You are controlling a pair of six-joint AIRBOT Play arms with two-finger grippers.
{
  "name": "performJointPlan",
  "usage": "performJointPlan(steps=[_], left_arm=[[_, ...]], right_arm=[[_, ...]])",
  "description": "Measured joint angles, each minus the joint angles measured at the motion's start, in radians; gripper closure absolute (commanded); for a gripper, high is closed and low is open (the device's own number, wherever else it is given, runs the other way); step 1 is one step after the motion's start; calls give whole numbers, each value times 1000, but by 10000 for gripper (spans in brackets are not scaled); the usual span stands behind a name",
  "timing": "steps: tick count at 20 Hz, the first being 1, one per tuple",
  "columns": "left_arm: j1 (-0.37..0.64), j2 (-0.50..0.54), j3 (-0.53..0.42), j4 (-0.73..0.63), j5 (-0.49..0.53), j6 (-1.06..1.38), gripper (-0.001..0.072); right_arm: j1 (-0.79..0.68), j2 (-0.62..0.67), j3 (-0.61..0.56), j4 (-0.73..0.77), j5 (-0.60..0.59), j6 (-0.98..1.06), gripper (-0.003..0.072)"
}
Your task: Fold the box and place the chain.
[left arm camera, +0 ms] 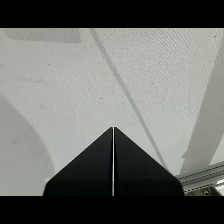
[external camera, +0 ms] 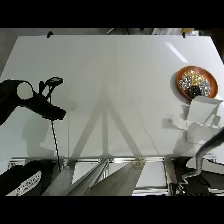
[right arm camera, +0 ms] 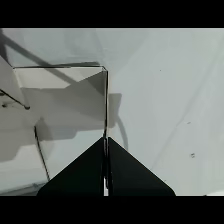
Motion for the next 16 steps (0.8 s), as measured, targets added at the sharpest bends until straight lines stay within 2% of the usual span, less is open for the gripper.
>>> performJointPlan(steps=[3, 7, 12, 16], left_arm=[[0, 0, 0, 0, 0, 0, 700], [0, 0, 0, 0, 0, 0, 700], [0, 0, 0, 0, 0, 0, 700], [0, 0, 0, 0, 42, 8, 699]], right_arm=[[133, 69, -1, 85, 44, -7, 675], [326, 211, -49, 272, 76, -25, 675], [531, 406, -255, 515, 16, -26, 675], [662, 482, -380, 608, -42, -3, 674]])
